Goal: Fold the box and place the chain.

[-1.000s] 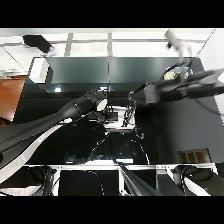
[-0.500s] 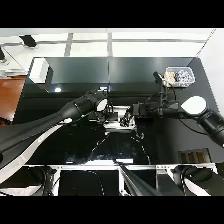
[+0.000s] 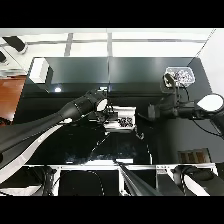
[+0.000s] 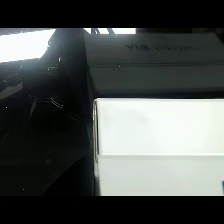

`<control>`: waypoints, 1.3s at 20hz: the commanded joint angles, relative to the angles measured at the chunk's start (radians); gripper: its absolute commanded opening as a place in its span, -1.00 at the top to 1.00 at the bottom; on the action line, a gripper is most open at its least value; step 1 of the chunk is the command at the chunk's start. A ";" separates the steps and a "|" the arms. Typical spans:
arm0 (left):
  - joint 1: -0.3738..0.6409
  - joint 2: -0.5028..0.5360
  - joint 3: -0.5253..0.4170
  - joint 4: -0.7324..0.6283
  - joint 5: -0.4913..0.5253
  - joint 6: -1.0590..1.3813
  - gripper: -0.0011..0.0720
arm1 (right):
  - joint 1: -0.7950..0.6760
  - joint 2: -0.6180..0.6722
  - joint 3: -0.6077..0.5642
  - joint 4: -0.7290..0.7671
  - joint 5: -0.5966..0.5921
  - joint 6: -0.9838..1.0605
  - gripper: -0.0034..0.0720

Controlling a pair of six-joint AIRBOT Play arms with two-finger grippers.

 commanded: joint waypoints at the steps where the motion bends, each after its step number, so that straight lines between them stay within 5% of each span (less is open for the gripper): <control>1: 0.001 0.000 0.001 0.000 0.000 0.000 0.89 | -0.037 0.011 -0.045 -0.167 0.124 -0.260 -0.33; 2: 0.001 0.000 0.001 0.000 0.000 0.000 0.89 | -0.003 0.011 -0.089 -0.188 0.045 -0.350 -1.00; 6: 0.001 0.000 0.001 0.000 0.000 0.000 0.89 | 0.142 0.010 -0.229 -0.191 -0.286 -0.855 -1.00; 13: 0.001 0.000 0.001 0.000 0.000 0.000 0.90 | 0.177 -0.142 -0.244 0.076 -0.384 -1.302 -1.00; 18: 0.001 0.000 0.001 0.000 0.000 0.000 0.90 | 0.177 -0.190 -0.244 0.085 -0.470 -1.356 -1.00; 19: 0.001 0.000 0.001 0.000 0.000 0.000 0.90 | 0.177 -0.196 -0.244 0.084 -0.470 -1.361 -0.74; 21: 0.001 0.000 0.001 0.000 -0.001 0.000 0.89 | 0.177 -0.202 -0.244 0.082 -0.471 -1.364 -0.64; 22: 0.001 0.000 0.001 0.000 -0.001 0.000 0.90 | 0.177 -0.202 -0.244 0.081 -0.470 -1.363 -0.33; 24: 0.001 0.000 0.001 0.000 0.000 0.000 0.89 | 0.177 -0.202 -0.244 0.082 -0.467 -1.350 -0.15; 25: 0.001 0.000 0.001 0.000 0.000 0.000 0.90 | 0.177 -0.202 -0.244 0.081 -0.465 -1.316 0.58; 26: 0.001 0.000 0.001 0.000 0.000 0.000 0.89 | 0.177 -0.202 -0.244 0.081 -0.464 -1.281 0.88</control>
